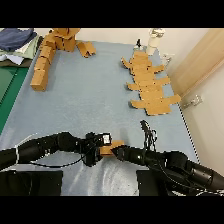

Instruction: Fold the box.

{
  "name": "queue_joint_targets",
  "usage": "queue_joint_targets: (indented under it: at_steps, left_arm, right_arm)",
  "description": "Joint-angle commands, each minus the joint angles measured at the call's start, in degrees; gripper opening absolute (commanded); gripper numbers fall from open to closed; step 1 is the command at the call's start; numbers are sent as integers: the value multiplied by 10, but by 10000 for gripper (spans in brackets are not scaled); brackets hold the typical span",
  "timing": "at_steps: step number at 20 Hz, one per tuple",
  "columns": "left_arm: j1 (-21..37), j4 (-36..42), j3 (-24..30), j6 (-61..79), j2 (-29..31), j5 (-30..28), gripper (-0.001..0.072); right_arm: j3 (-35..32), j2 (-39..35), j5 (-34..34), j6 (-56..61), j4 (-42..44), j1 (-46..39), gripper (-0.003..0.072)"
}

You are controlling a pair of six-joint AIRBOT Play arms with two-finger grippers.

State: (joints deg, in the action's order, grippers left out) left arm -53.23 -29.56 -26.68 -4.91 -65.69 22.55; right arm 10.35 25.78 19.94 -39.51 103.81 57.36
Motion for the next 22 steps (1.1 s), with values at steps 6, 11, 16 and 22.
queue_joint_targets:
  at_steps: [6, 11, 16, 22]
  left_arm:
    - [0, 0, 0, 0, 0, 0, 446]
    - [0, 0, 0, 0, 0, 0, 446]
    - [0, 0, 0, 0, 0, 0, 446]
    - [0, 0, 0, 0, 0, 0, 446]
  right_arm:
    - [-7, 52, 0, 0, -15, 0, 0]
    - [-7, 66, 0, 0, -15, 2, 0]
    - [-6, 64, 1, 0, -42, 2, 0]
    - [42, -12, 15, 0, -126, 1, 0]
